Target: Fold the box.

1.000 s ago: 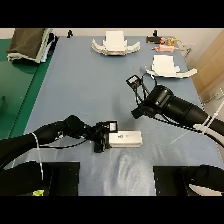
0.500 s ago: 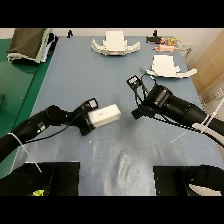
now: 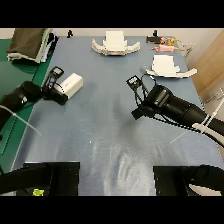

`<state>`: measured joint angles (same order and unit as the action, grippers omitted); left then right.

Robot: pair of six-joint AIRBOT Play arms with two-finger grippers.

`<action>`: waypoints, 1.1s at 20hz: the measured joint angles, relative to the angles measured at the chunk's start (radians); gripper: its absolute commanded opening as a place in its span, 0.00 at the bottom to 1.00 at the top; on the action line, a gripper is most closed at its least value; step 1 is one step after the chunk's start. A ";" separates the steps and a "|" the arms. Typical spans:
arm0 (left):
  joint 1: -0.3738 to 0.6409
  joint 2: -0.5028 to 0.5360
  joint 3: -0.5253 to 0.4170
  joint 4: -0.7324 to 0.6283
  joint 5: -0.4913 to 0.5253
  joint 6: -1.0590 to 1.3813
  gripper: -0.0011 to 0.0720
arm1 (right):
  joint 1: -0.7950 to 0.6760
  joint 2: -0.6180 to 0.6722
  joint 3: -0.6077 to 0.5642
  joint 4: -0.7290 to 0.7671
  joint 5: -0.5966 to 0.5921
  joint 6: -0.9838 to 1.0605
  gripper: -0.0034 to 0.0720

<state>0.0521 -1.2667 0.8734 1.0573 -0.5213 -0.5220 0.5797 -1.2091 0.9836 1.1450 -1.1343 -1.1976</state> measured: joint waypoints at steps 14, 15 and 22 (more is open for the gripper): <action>0.117 -0.660 0.756 0.047 -0.013 -0.242 0.72 | 0.000 0.000 0.000 0.000 0.000 0.000 0.05; 0.120 -0.678 0.771 0.049 -0.012 -0.253 0.72 | 0.000 0.000 0.000 0.000 0.000 0.000 0.05; 0.129 -0.718 0.804 0.048 -0.001 -0.277 0.72 | 0.000 0.000 0.000 0.000 0.000 0.000 0.05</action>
<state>0.1806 -1.9846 1.6772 1.1057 -0.5220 -0.7994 0.5797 -1.2091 0.9836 1.1450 -1.1343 -1.1973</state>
